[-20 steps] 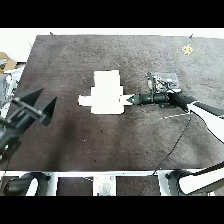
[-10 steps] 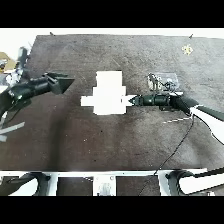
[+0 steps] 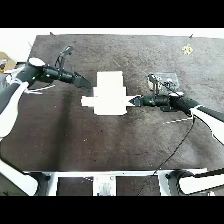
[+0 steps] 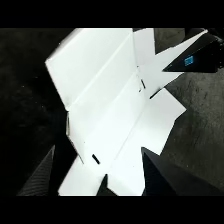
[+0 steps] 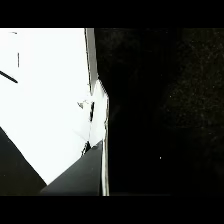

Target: Fold the box and place the chain.

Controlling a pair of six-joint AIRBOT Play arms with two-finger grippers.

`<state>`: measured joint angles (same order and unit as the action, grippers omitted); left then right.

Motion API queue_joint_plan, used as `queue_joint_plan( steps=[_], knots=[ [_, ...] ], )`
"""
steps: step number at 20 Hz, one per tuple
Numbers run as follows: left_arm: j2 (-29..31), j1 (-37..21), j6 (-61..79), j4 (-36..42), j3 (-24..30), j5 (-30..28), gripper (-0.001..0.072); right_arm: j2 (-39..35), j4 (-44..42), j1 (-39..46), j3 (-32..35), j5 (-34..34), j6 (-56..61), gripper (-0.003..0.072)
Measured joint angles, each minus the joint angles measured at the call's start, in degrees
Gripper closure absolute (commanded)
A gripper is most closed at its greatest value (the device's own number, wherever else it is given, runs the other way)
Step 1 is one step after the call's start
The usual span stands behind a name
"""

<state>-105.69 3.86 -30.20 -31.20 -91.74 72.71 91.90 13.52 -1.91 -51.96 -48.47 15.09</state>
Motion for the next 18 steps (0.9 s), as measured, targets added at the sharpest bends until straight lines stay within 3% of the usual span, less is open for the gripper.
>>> queue_joint_plan(
  steps=[4,7,14,16,18],
  knots=[
    [-10.2,0.6,-5.5,-3.3,-13.4,8.2,0.0123,0.0,1.1,0.0,0.0,-0.4,-0.2,0.0685],
    [-16.0,0.9,-7.3,-3.0,-20.2,12.2,0.0124,0.0,1.6,0.0,0.0,-0.5,-0.3,0.0685],
    [-21.7,5.0,-5.8,-1.3,-24.2,15.9,0.0124,0.0,2.0,0.0,0.0,-0.5,-0.3,0.0685],
    [-22.4,5.5,-5.6,0.3,-24.5,15.7,0.0183,0.0,2.1,0.0,0.0,-0.6,-0.3,0.0685],
    [-22.9,5.9,-5.4,2.0,-24.5,15.1,0.0183,0.0,2.1,0.0,0.0,-0.7,-0.3,0.0684]
  ],
)
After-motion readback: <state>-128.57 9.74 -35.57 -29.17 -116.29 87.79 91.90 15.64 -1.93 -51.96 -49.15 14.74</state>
